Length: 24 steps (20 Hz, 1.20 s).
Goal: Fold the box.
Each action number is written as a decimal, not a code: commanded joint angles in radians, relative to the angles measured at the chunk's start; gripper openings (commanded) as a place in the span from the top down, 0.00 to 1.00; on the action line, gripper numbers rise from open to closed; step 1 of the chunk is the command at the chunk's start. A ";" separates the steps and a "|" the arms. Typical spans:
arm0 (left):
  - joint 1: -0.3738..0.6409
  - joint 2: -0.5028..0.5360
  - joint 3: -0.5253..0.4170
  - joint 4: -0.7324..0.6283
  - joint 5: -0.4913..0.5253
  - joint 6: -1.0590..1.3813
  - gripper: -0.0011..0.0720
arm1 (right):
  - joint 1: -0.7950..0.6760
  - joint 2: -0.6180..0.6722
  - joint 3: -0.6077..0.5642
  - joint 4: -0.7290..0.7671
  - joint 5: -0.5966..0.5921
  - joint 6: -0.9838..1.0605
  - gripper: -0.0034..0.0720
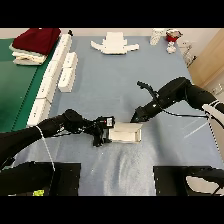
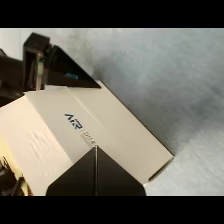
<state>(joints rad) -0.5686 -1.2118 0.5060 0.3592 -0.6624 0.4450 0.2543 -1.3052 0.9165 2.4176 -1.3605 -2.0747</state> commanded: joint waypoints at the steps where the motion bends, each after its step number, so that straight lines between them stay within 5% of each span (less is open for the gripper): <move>1: 0.001 0.000 0.001 0.000 0.000 0.000 0.36 | 0.063 0.051 0.000 -0.038 0.068 -0.062 0.95; 15: 0.001 0.000 0.001 0.000 0.000 0.000 0.36 | 0.365 0.517 -0.477 -0.121 0.702 -0.084 0.95; 24: 0.001 0.000 0.001 0.000 0.000 0.000 0.36 | 0.419 0.552 -0.545 -0.140 0.806 -0.085 0.95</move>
<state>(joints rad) -0.5686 -1.2118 0.5060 0.3592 -0.6628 0.4450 0.6651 -0.7605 0.3832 2.2845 -0.5827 -2.1597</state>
